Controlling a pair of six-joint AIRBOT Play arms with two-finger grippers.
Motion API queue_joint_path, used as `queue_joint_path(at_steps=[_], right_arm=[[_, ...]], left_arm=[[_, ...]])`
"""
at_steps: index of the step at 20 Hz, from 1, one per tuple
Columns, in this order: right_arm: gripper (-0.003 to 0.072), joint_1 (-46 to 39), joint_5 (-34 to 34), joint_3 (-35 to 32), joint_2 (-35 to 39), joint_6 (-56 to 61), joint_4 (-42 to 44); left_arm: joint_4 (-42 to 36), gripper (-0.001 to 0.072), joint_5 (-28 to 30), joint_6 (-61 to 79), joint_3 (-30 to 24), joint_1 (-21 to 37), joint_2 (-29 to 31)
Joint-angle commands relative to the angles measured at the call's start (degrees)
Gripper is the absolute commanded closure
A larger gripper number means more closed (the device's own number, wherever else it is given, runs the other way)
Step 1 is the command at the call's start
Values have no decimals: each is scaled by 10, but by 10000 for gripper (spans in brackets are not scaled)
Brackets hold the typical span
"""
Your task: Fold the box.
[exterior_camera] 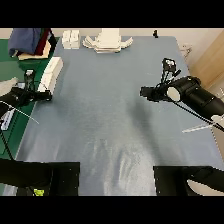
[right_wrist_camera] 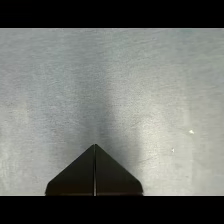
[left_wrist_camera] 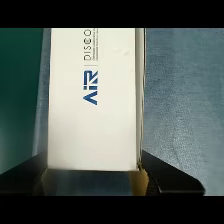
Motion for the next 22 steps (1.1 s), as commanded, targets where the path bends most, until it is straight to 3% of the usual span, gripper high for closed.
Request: queue_joint_path(at_steps=[1, 10, 11, 12, 14, 18, 22], right_arm=[[683, 0, -1, 0, -2, 0, 1], [682, 0, 0, 0, -2, 0, 7], [683, 0, 0, 0, -1, 0, 9], [683, 0, 0, 0, -2, 0, 11], [683, 0, 0, 0, -2, 0, 11], [683, 0, 7, 0, -1, -2, 16], [682, 0, 12, 0, -1, -14, 22]], left_arm=[[1, 288, -5, 1, 18, 0, -24], [1, 286, 0, 1, 18, 0, -24], [1, 253, 0, 1, 18, 0, -24], [0, 15, 0, -1, 18, 1, -24], [1, 13, -7, -4, 18, 1, -22], [8, 13, -99, -4, 18, 23, 15], [15, 13, -218, -30, 19, 69, 101]])
